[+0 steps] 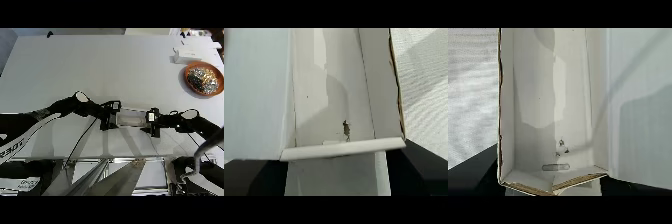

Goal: Fold the box and place the chain.

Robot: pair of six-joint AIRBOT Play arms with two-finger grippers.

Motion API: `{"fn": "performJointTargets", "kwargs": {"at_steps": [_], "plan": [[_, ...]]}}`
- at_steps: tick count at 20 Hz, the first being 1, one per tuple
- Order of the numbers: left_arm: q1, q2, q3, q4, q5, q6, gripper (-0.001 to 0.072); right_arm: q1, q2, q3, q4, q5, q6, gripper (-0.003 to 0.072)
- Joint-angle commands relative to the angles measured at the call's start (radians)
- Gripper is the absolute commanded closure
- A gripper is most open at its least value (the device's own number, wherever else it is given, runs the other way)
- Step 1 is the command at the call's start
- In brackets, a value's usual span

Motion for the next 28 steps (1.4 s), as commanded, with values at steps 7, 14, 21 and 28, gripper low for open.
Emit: {"fn": "performJointTargets", "kwargs": {"at_steps": [7, 14, 21, 28], "plan": [[-0.001, -0.001, 0.0, 0.0, 0.0, 0.0, 0.0537, 0.0, 0.154, 0.0, -0.239, 0.044, 0.293, -0.0018], [-0.001, -0.001, 0.0, 0.0, 0.0, 0.0, 0.0537, 0.001, 0.437, 0.0, -0.581, 0.092, 0.697, 0.0016], [-0.001, -0.001, 0.0, 0.0, 0.0, 0.0, 0.0537, 0.002, 0.647, -0.001, -0.311, 0.103, 0.872, 0.0666], [-0.001, -0.001, 0.0, 0.0, 0.0, 0.0, 0.0537, 0.002, 0.423, -0.001, 0.019, -0.106, 0.795, 0.067]]}}
